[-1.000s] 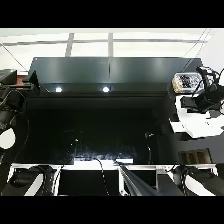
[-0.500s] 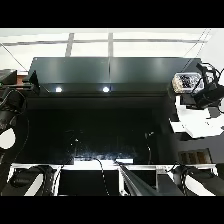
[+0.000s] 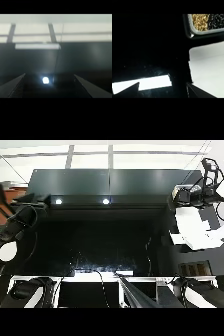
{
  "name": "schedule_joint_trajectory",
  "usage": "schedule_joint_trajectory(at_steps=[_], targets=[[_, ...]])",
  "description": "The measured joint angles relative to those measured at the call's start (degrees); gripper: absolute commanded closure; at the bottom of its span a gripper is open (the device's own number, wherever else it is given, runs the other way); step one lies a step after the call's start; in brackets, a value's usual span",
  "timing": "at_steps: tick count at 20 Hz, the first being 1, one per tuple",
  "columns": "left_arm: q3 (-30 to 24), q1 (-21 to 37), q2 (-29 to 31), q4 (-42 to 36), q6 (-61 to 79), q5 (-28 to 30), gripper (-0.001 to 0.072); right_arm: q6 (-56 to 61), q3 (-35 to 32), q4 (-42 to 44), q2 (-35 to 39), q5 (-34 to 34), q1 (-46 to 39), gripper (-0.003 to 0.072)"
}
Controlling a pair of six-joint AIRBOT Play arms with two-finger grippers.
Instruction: Fold the box and place the chain.
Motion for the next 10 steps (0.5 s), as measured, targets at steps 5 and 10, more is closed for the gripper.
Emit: schedule_joint_trajectory(at_steps=[5,10], targets=[[4.7,-4.0,0.0,0.0,1.1,-13.1,-0.0001,0.7,0.6,-1.2,-0.5,-1.5,-11.3,-0.0010],[10.5,-3.9,-1.8,0.0,-4.2,-26.4,-0.0002,0.0,0.9,-1.2,-1.2,-0.7,-33.8,-0.0010]])
